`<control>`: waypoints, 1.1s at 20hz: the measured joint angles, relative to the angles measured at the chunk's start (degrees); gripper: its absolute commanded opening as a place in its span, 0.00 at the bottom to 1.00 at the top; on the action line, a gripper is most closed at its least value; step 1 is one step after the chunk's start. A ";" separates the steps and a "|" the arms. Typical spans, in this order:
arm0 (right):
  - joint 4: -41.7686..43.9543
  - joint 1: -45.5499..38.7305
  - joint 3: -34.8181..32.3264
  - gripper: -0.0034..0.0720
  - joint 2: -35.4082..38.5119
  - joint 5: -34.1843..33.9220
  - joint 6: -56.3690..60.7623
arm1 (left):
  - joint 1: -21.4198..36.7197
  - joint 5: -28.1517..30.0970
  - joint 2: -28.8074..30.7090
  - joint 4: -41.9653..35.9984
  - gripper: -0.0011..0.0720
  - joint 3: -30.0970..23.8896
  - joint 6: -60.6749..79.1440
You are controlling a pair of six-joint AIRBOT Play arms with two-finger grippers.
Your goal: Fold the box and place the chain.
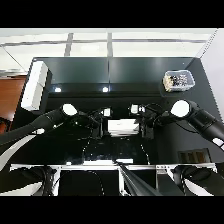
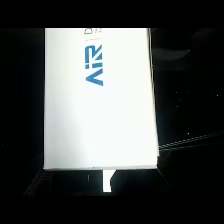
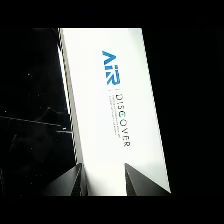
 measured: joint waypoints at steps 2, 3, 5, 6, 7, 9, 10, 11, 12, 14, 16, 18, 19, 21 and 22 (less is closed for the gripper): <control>0.26 0.00 0.09 0.45 0.15 0.09 1.64 | 0.00 0.00 0.00 0.00 0.51 0.00 -0.02; 0.31 0.00 0.15 0.45 0.42 0.28 2.73 | 0.00 0.00 0.00 0.00 0.51 0.00 -0.02; 0.96 -0.09 0.50 0.45 1.20 0.87 5.49 | 0.00 0.04 0.00 -0.17 0.51 0.00 -0.20; 2.03 -0.15 0.72 0.45 1.77 0.83 7.04 | 0.02 0.09 0.00 -0.15 0.51 0.00 -0.20; 3.37 -0.35 0.87 0.37 2.38 0.70 8.96 | 0.02 0.09 0.00 -0.15 0.51 0.00 -0.15; 6.69 -1.33 1.03 0.06 3.39 1.18 14.16 | 0.02 0.11 0.00 -0.13 0.51 0.00 -0.09; 9.01 -2.01 1.09 0.06 3.72 1.75 17.66 | 0.02 0.09 0.00 -0.11 0.51 0.00 -0.07; 11.13 -2.54 1.09 0.06 3.96 2.21 20.87 | 0.02 0.09 0.00 -0.09 0.51 0.00 -0.07; 13.07 -3.02 1.09 0.06 4.13 2.78 25.44 | 0.02 0.09 -0.02 -0.07 0.51 0.00 -0.04; 17.77 -3.56 0.92 0.06 4.28 3.13 32.96 | 0.02 0.07 0.00 -0.04 0.51 0.00 -0.04; 22.75 -3.85 0.44 0.06 3.85 3.58 37.68 | 0.02 0.07 0.00 -0.02 0.51 0.00 -0.02; 26.14 -4.02 0.00 0.06 2.56 3.56 40.41 | 0.02 0.07 0.00 -0.02 0.51 0.02 -0.02; 27.21 -4.11 -0.17 0.06 1.66 3.52 41.18 | 0.02 0.04 0.00 -0.02 0.51 0.02 0.00; 28.63 -4.13 -0.39 0.06 -0.68 3.65 42.38 | 0.02 0.02 0.00 -0.02 0.51 0.02 0.00; 29.16 -4.15 -0.46 0.06 -1.97 3.63 42.73 | 0.02 0.04 0.00 -0.02 0.51 0.00 0.00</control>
